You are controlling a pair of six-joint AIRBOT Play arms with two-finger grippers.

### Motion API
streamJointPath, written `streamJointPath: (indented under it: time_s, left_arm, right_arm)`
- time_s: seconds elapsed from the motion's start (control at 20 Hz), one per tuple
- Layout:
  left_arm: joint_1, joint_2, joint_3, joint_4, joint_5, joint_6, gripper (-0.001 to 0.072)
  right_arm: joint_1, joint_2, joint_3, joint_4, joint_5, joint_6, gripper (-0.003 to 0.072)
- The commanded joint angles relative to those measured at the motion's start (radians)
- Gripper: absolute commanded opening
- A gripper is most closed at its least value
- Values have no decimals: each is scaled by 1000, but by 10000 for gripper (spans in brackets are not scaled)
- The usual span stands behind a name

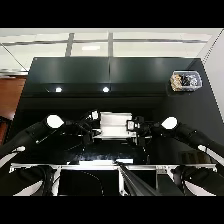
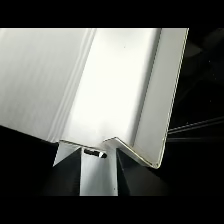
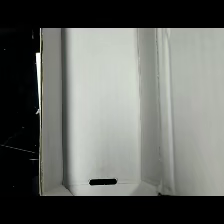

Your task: Fold the box and place the chain.

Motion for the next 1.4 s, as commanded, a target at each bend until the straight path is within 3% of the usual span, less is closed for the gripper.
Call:
streamJointPath:
  time_s: [0.0, 0.5, 0.55, 0.6, 0.65, 0.7, 0.75, 0.8, 0.85, 0.9, 1.0, 1.15, 1.35]
  left_arm:
    - [-2, -15, 1, -65, -2, 32, 254]
    - [-58, -18, 1, -43, 69, 50, 221]
    - [-58, -18, 1, -43, 72, 50, 247]
    - [-58, -18, 1, -43, 74, 50, 368]
    - [-58, -18, 1, -43, 73, 50, 425]
    - [-58, -18, 1, -43, 65, 49, 393]
    - [-58, -18, 1, -43, 46, 50, 217]
    - [-59, -18, 1, -46, 37, 49, 212]
    - [-64, -18, 1, -47, 37, 49, 399]
    - [-63, -17, 1, -46, 34, 49, 395]
    - [-46, 1, 12, 28, 16, 8, 38]
    - [45, 84, 24, 208, -64, -256, 29]
    - [349, 214, 24, 338, -267, -670, 29]
  right_arm:
    - [1, 0, 0, 0, 0, 1, 535]
    - [1, 0, 0, 0, -1, 1, 535]
    - [1, 0, 0, 0, 0, 1, 535]
    - [1, 0, 0, 0, 0, 0, 535]
    - [1, 0, 0, 0, 0, 1, 535]
    - [1, 0, 0, 0, 0, 0, 535]
    - [1, 0, 0, 0, 0, 1, 535]
    - [1, 0, 0, 0, 0, 1, 535]
    - [1, 0, 0, 0, 0, 1, 535]
    - [1, 0, 0, 0, 0, 1, 535]
    - [1, 0, 0, 0, -1, 1, 535]
    - [1, 0, 0, 0, -1, 1, 535]
    - [1, 0, 0, 0, -1, 1, 535]
